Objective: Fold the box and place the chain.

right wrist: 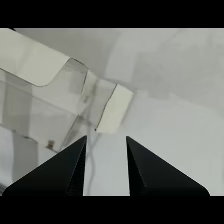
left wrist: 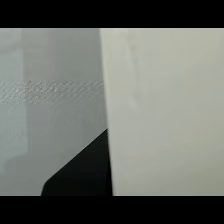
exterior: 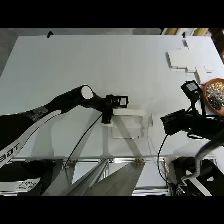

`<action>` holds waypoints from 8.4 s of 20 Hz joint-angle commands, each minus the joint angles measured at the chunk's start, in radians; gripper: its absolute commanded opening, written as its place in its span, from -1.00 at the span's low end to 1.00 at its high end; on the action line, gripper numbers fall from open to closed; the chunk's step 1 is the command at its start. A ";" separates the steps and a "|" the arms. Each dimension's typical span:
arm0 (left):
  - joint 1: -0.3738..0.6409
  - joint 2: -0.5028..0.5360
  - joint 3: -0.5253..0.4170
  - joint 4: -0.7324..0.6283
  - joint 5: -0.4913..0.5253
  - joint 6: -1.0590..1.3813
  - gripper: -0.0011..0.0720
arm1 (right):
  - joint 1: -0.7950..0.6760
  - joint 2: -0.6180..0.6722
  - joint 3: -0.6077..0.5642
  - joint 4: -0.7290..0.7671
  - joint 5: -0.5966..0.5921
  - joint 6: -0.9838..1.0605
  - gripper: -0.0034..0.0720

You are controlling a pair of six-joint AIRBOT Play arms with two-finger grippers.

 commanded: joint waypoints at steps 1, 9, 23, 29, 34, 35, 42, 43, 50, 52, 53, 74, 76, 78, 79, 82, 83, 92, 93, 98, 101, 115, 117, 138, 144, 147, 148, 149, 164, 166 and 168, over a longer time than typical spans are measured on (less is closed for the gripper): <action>0.000 0.025 0.000 0.069 0.004 -0.101 -0.96 | 0.001 0.000 0.001 0.000 0.000 0.000 -0.18; 0.001 0.029 0.000 0.082 -0.014 -0.136 -0.94 | 0.001 0.000 0.001 0.000 0.000 0.000 -0.18; 0.000 -0.002 0.000 0.082 -0.022 -0.137 -0.93 | 0.001 0.000 0.000 -0.003 0.000 0.000 -0.18; 0.000 0.004 0.000 0.083 -0.049 -0.137 -0.94 | 0.001 0.000 0.000 -0.003 0.000 0.000 -0.18; 0.000 0.003 0.000 0.083 -0.049 -0.142 -0.94 | 0.001 0.000 0.000 -0.004 0.000 0.000 -0.18; 0.000 0.003 0.000 0.083 -0.048 -0.142 -0.94 | 0.001 0.000 0.000 -0.004 0.000 0.000 -0.18; 0.000 0.003 0.000 0.082 -0.049 -0.141 -0.93 | 0.001 0.001 0.000 -0.007 0.000 0.000 -0.18; 0.000 0.003 0.000 0.082 -0.049 -0.141 -0.93 | 0.001 0.000 0.000 -0.008 0.001 0.000 -0.18; 0.000 0.003 0.000 0.082 -0.049 -0.141 -0.93 | 0.001 0.000 0.000 -0.003 0.041 -0.020 -0.42; 0.000 0.003 0.000 0.082 -0.049 -0.141 -0.93 | 0.001 0.000 0.000 0.013 0.039 -0.087 -0.78; 0.000 0.003 0.000 0.082 -0.049 -0.141 -0.93 | 0.001 0.000 0.000 0.031 0.037 -0.125 -0.88; 0.000 0.003 0.000 0.082 -0.049 -0.141 -0.93 | 0.428 -0.031 -0.301 -0.012 -0.300 -0.902 0.67; 0.000 0.003 0.000 0.082 -0.049 -0.141 -0.93 | 0.428 -0.044 -0.330 -0.031 -0.370 -0.913 0.74; 0.000 0.003 0.000 0.082 -0.049 -0.141 -0.93 | 0.428 -0.068 -0.362 -0.037 -0.456 -0.913 0.77; 0.000 0.003 0.000 0.082 -0.049 -0.141 -0.93 | 0.428 -0.081 -0.378 -0.037 -0.506 -0.913 0.85; 0.000 0.003 0.000 0.082 -0.049 -0.141 -0.93 | 0.428 -0.150 -0.396 -0.037 -0.595 -0.913 0.85; 0.000 0.003 0.000 0.082 -0.049 -0.141 -0.93 | 0.428 -0.179 -0.396 -0.037 -0.610 -0.914 0.85; 0.000 0.003 0.000 0.082 -0.049 -0.141 -0.93 | 0.360 -0.235 -0.331 -0.021 -0.579 -0.917 0.84; 0.000 0.003 0.000 0.082 -0.049 -0.141 -0.93 | 0.317 -0.234 -0.315 -0.007 -0.561 -0.918 0.85; 0.000 0.003 0.000 0.082 -0.049 -0.141 -0.93 | 0.200 -0.235 -0.267 0.077 -0.518 -1.023 0.84; 0.000 0.003 0.000 0.082 -0.049 -0.141 -0.93 | 0.199 -0.246 -0.267 0.191 -0.517 -1.181 0.85; 0.000 0.003 0.000 0.082 -0.049 -0.141 -0.93 | -0.014 -0.331 -0.245 0.558 -0.483 -1.530 0.86; 0.000 0.003 0.000 0.082 -0.049 -0.141 -0.93 | -0.060 -0.347 -0.244 0.583 -0.449 -1.598 0.86; 0.000 0.003 0.000 0.082 -0.049 -0.141 -0.93 | -0.201 -0.696 -0.055 0.793 -0.268 -1.905 0.86; 0.000 0.003 0.000 0.082 -0.049 -0.141 -0.93 | -0.201 -0.732 -0.055 0.779 -0.191 -1.905 0.83; 0.000 0.003 0.000 0.082 -0.049 -0.141 -0.93 | -0.201 -0.732 -0.070 0.778 -0.180 -1.904 0.79; 0.000 0.003 0.000 0.082 -0.049 -0.141 -0.93 | -0.201 -0.732 -0.082 0.778 -0.184 -1.905 0.79; 0.000 0.003 0.000 0.082 -0.049 -0.141 -0.93 | -0.201 -0.732 -0.095 0.777 -0.189 -1.905 0.79; 0.000 0.003 0.000 0.082 -0.049 -0.141 -0.93 | -0.185 -0.735 -0.124 0.855 -0.234 -1.959 0.78; 0.000 0.003 0.000 0.082 -0.049 -0.141 -0.93 | -0.185 -0.735 -0.124 0.854 -0.235 -1.962 0.58; 0.000 0.003 0.000 0.082 -0.049 -0.141 -0.93 | -0.185 -0.741 -0.124 0.855 -0.235 -1.965 0.49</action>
